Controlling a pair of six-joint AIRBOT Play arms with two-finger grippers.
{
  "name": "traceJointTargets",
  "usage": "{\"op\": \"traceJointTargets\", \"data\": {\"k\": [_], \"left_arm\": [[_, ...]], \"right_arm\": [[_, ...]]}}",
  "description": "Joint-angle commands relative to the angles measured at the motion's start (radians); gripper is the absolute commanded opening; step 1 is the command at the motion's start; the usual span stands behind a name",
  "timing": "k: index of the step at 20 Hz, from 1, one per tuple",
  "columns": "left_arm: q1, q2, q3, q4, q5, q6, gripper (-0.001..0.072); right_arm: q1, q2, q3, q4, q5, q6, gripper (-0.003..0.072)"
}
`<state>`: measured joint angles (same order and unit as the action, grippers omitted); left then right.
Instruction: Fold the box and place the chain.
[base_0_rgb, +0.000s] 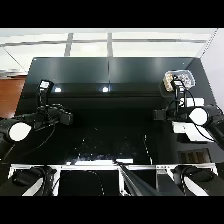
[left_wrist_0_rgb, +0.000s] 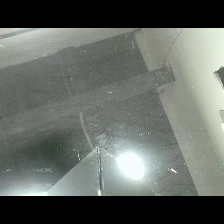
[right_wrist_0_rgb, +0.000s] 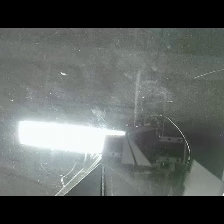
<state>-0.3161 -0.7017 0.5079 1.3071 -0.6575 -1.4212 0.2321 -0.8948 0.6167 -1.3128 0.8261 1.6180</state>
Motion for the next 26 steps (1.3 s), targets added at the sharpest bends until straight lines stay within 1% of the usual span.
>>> {"op": "traceJointTargets", "data": {"k": [1,11,12,13,14,15,16,17,18,19,21,22,23,25,26], "left_arm": [[-0.001,0.001,0.0,0.0,0.0,0.0,0.0023],[-0.001,0.001,0.0,0.0,0.0,0.0,0.0023],[-0.001,0.001,0.0,0.0,0.0,0.0,0.0022],[-0.001,0.001,0.0,0.0,0.0,0.0,0.0022],[-0.001,0.001,0.0,0.0,0.0,0.0,0.0023],[-0.001,0.001,0.0,0.0,0.0,0.0,0.0023],[-0.001,0.001,0.0,0.0,0.0,0.0,0.0023],[-0.001,0.001,0.0,0.0,0.0,0.0,0.0022],[-0.001,0.001,0.0,0.0,0.0,0.0,0.0023],[-0.001,0.001,0.0,0.0,0.0,0.0,0.0023],[-0.001,0.001,0.0,0.0,0.0,0.0,0.0023],[-0.001,0.001,0.0,0.0,0.0,0.0,0.0023],[-0.001,0.001,0.0,0.0,0.0,0.0,0.0023],[-0.001,0.001,0.0,0.0,0.0,0.0,0.0022],[-0.001,0.001,0.0,0.0,0.0,0.0,0.0023]], "right_arm": [[0.0,0.001,-0.001,0.0,0.0,0.0,0.0016],[0.0,0.001,-0.001,0.002,-0.001,0.001,0.0016],[0.0,0.0,-0.001,0.018,-0.016,0.001,0.0016],[0.0,0.0,-0.001,0.039,-0.061,0.001,0.0016],[0.0,0.0,-0.001,0.039,-0.169,0.001,0.0016],[-0.001,0.0,-0.001,0.012,-0.295,0.0,0.0051],[-0.006,-0.002,-0.001,-0.074,-0.423,0.001,0.0378],[-0.031,-0.009,0.0,-0.185,-0.558,0.005,0.0658],[-0.087,-0.023,0.004,-0.251,-0.647,0.03,0.0658],[-0.192,-0.053,0.027,-0.278,-0.665,0.057,0.0658],[-0.468,-0.139,0.084,-0.277,-0.631,0.103,0.0658],[-0.606,-0.185,0.122,-0.272,-0.582,0.104,0.0658],[-0.742,-0.229,0.171,-0.272,-0.503,0.103,0.066],[-0.946,-0.299,0.266,-0.274,-0.321,0.048,0.0661],[-1.019,-0.339,0.317,-0.274,-0.216,0.009,0.0661]]}}
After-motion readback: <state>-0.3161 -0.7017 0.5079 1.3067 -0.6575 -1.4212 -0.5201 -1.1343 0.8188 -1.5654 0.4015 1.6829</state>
